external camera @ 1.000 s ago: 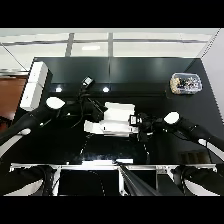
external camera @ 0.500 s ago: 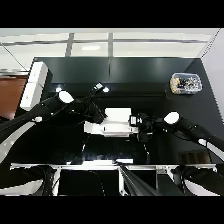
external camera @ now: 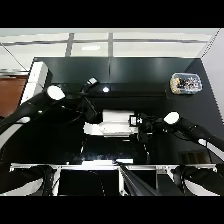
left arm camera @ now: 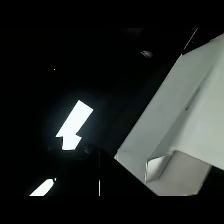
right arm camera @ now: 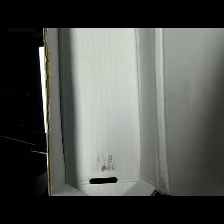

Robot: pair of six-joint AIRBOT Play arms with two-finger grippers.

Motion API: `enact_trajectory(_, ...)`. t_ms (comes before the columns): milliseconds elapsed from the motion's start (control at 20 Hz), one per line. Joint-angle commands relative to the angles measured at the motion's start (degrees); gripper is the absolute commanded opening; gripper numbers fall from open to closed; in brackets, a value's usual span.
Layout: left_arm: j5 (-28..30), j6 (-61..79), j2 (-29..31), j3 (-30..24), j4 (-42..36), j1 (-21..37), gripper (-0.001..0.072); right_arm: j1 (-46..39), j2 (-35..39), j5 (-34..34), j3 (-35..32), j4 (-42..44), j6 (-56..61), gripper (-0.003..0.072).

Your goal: Fold the box and place the chain.

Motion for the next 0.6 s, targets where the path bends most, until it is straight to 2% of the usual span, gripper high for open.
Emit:
enact_trajectory(0,-5.4,-5.8,7.3,-1.3,2.1,5.4,0.0029,0.1,0.0,-0.1,0.0,0.0,0.0,0.0232)
enact_trajectory(150,-5.9,5.3,11.0,-7.7,-10.4,9.7,0.0034,0.0,0.0,-0.1,0.0,0.0,0.0,0.0231)
enact_trajectory(200,-7.7,10.7,11.0,-9.7,-10.9,9.4,0.0095,0.0,0.0,-0.1,0.0,0.0,0.0,0.0232)
enact_trajectory(250,-8.4,14.4,11.0,-11.6,-10.5,8.5,0.0286,0.1,0.0,0.0,0.0,0.0,0.0,0.0231)
enact_trajectory(300,-7.8,19.5,11.0,-13.5,-9.1,7.2,0.056,0.1,0.0,-0.1,0.0,0.0,0.0,0.0232)
enact_trajectory(350,-6.2,20.6,11.0,-15.0,-7.0,5.9,0.0707,0.0,0.0,-0.1,0.0,0.0,0.0,0.0232)
enact_trajectory(550,2.6,27.5,11.0,-16.0,1.8,-1.0,0.0706,0.0,0.0,-0.1,0.0,0.0,0.0,0.0232)
